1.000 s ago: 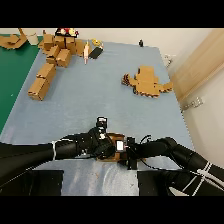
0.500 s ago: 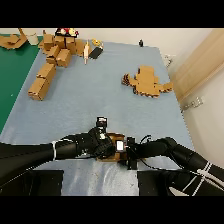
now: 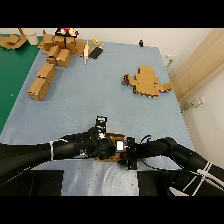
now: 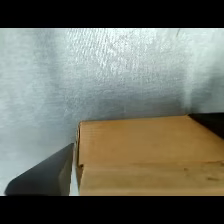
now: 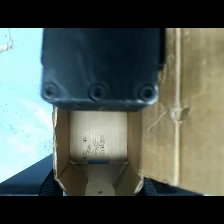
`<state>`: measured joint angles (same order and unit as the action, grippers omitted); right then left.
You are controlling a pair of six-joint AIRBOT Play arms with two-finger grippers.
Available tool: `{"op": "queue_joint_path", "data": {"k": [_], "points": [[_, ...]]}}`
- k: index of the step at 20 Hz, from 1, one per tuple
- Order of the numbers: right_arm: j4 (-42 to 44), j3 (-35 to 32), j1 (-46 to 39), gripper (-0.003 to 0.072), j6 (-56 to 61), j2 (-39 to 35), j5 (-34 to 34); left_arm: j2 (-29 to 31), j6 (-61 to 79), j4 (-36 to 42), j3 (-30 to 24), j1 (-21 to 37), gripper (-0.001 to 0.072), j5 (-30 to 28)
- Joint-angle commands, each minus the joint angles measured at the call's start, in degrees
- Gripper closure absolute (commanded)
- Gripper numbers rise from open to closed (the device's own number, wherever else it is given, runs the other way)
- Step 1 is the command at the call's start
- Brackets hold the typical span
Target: Fold the box.
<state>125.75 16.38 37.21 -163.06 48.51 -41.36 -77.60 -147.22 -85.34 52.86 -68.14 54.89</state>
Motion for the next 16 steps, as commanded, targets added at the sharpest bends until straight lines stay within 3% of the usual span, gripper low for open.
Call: {"op": "queue_joint_path", "data": {"k": [1, 3, 4, 5, 6, 15, 16], "points": [[0.0, 0.0, 0.1, 0.0168, 0.0, 0.0, 0.1, 0.3, 0.0, -0.9, 0.1, 0.0, 0.0383, 3.7], [0.0, 0.0, 0.1, 0.0168, 0.0, 0.0, 0.1, 0.3, -0.1, -0.8, 0.1, 0.0, 0.0384, 4.0], [0.0, 0.0, 0.0, 0.0168, 0.0, 0.0, 0.1, 0.3, -0.1, -0.9, 0.1, 0.0, 0.0438, 3.7], [0.0, 0.0, 0.1, 0.0168, 0.0, 0.0, 0.1, 0.3, -0.1, -0.9, 0.2, 0.0, 0.0639, 3.7], [0.0, 0.0, 0.1, 0.0168, 0.0, 0.0, 0.1, 0.3, 0.0, -0.9, 0.3, 0.0, 0.0697, 3.6], [0.0, 0.0, 0.0, 0.0168, 0.0, 0.0, 0.2, 0.3, 0.0, -0.7, 1.1, -0.1, 0.0695, 2.1], [0.0, 0.0, 0.1, 0.0168, 0.0, 0.0, 0.2, 0.3, 0.3, -0.7, 1.1, -0.1, 0.0562, 2.0]]}}
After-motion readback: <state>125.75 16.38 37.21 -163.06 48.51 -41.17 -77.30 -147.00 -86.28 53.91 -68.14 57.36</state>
